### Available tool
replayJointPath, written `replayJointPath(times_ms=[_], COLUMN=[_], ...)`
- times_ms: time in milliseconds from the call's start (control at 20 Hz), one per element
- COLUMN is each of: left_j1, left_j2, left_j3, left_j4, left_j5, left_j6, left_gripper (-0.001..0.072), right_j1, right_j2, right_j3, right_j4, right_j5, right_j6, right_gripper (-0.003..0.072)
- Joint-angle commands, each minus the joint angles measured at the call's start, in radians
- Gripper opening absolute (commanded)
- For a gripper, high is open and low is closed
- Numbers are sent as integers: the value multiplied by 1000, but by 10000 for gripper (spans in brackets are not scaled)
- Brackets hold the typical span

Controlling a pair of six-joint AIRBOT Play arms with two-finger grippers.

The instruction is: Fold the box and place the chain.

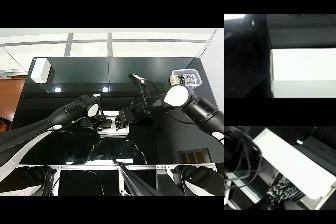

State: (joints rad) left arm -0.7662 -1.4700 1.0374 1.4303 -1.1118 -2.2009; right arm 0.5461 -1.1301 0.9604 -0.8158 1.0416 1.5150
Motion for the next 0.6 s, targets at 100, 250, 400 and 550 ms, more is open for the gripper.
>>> replayJointPath(times_ms=[100, 250, 400, 550], left_j1=[0, 0, 0, -1], left_j2=[0, -1, -9, -13], left_j3=[0, 0, 0, 5], left_j4=[0, -3, -3, -3], left_j5=[0, 1, 3, 8], left_j6=[0, 0, 0, -31], left_gripper=[27, 26, 27, 25], right_j1=[-30, -164, -286, -331], right_j2=[0, 36, 89, 98], right_j3=[-32, -32, -32, -32], right_j4=[-16, -70, -179, -188], right_j5=[-24, 129, 208, 211], right_j6=[14, -32, -32, -48], right_gripper=[380, 380, 380, 380])
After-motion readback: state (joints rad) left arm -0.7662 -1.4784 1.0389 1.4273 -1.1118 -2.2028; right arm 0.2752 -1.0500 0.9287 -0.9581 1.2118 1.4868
